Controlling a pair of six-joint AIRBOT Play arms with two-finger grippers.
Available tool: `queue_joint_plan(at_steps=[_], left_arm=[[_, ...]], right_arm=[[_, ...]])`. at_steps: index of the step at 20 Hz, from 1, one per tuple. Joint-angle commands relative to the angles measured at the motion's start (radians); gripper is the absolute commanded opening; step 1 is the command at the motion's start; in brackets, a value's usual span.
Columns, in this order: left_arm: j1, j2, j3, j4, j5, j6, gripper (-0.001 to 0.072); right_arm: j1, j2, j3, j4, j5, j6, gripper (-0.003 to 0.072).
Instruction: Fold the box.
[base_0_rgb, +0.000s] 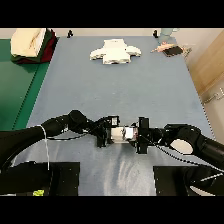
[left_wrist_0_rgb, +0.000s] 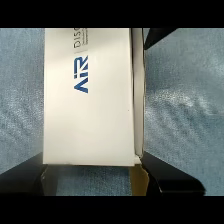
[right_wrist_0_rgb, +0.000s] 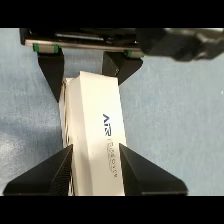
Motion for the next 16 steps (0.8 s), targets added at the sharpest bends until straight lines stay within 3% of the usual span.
queue_joint_plan(at_steps=[1,4,7,10,13,16], left_arm=[[0.0,0.0,0.0,-0.001,0.002,-0.001,0.0535],[0.0,0.0,0.0,-0.001,0.002,-0.001,0.0536],[0.0,0.0,0.0,-0.001,0.002,-0.001,0.0535],[0.0,0.0,0.0,-0.001,0.002,-0.001,0.0536],[0.0,0.0,0.0,-0.001,0.002,-0.001,0.0536],[0.0,0.0,0.0,-0.001,0.002,-0.001,0.0536]], right_arm=[[0.001,0.039,0.001,0.027,0.0,0.002,0.0453],[0.0,0.075,0.001,0.097,0.002,0.087,0.042],[0.001,0.111,-0.009,0.213,0.03,0.284,-0.0001],[0.001,0.156,-0.088,0.289,-0.082,0.407,0.0004],[0.002,0.192,-0.188,0.512,-0.257,0.42,0.0004],[0.001,0.191,-0.238,0.602,-0.335,0.421,0.0004]])
